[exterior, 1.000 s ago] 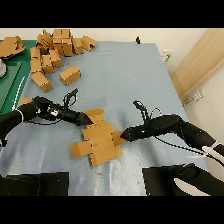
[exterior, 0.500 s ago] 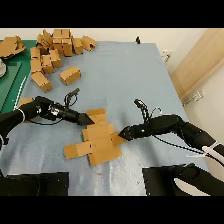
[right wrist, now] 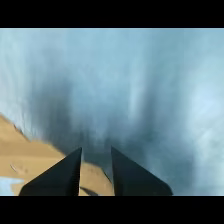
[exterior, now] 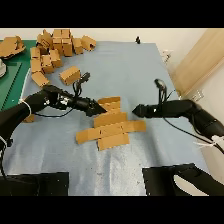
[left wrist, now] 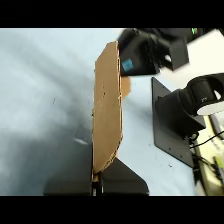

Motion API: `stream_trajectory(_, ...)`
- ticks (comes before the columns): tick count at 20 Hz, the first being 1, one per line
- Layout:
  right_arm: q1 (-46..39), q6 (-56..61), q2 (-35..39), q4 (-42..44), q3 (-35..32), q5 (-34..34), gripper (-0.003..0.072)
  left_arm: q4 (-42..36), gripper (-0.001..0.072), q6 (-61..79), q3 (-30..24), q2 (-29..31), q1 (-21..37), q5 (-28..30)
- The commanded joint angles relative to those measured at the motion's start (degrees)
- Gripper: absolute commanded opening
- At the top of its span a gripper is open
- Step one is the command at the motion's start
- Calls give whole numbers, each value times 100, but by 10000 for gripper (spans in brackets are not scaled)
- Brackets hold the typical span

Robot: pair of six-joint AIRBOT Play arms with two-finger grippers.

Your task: Fold the box.

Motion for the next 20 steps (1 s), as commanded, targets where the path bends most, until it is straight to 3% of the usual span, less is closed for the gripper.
stream_trajectory(1,-315,225,7,-188,485,48,283,160,10,837,66,7,-345,236)
stream_trajectory(2,-313,245,7,-177,514,83,246,153,10,920,31,4,-391,240)
stream_trajectory(3,-313,245,-4,-129,514,96,140,116,10,1064,-13,7,-424,236)
stream_trajectory(4,-313,245,-22,-118,511,94,101,87,10,1178,-46,7,-450,229)
stream_trajectory(8,-313,264,-31,-118,511,9,89,-251,10,1674,-332,24,-586,326)
stream_trajectory(12,-310,286,-31,-120,511,-232,89,-815,10,2553,-1064,514,-667,1054)
stream_trajectory(20,-264,302,-46,-70,509,-269,88,-481,10,2789,-1596,636,-667,1106)
